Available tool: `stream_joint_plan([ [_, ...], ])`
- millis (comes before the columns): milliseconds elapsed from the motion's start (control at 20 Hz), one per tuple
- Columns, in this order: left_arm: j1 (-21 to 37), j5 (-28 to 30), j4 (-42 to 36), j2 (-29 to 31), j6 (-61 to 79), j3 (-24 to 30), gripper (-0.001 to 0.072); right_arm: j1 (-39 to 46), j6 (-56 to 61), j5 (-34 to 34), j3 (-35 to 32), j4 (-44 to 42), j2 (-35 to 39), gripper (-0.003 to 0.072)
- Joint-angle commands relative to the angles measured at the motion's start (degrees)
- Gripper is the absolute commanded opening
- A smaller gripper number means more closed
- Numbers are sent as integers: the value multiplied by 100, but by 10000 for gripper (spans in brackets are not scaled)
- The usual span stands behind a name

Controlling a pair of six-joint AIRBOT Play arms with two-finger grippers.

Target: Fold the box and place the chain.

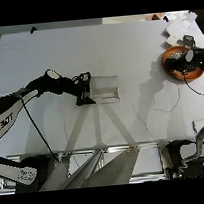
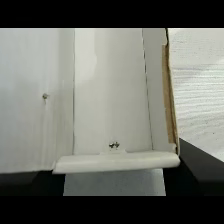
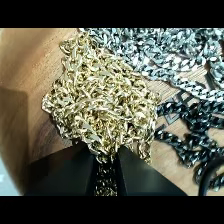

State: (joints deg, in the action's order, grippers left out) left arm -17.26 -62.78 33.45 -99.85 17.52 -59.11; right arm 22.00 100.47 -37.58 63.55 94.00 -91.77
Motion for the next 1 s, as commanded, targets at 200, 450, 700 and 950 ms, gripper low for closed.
stream_joint_plan([
  [200,2,0,0,4,2,-2,211,-4,-304,-490,2,157,1185,10],
  [450,2,0,0,4,2,-2,211,-4,-1270,-1408,0,155,1993,7],
  [700,2,0,0,4,2,-2,211,-293,-1683,-1762,-74,-221,2712,5],
  [950,2,0,0,4,2,-2,211,-1235,-1718,-1978,-833,-234,3442,5],
])
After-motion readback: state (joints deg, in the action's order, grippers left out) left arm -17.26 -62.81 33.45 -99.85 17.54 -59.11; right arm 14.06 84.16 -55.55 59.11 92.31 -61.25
